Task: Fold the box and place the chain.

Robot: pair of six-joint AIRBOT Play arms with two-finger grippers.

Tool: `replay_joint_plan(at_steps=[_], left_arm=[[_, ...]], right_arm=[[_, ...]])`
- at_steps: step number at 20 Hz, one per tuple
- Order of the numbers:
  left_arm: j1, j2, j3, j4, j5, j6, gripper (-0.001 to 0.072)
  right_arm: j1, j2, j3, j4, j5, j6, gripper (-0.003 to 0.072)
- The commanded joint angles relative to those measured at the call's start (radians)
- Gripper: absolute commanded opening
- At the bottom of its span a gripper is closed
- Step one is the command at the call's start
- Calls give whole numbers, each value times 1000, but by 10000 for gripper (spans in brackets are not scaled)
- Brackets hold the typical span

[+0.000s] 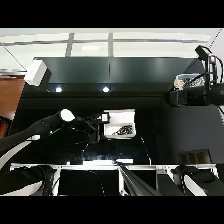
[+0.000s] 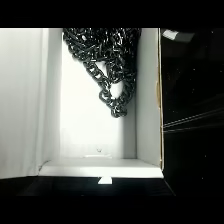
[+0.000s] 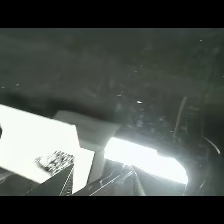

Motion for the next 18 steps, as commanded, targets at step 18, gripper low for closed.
replay_joint_plan(at_steps=[18], left_arm=[[0, -1, 1, 7, 27, 35, 392]], right_arm=[[257, -355, -72, 220, -148, -825, 689]])
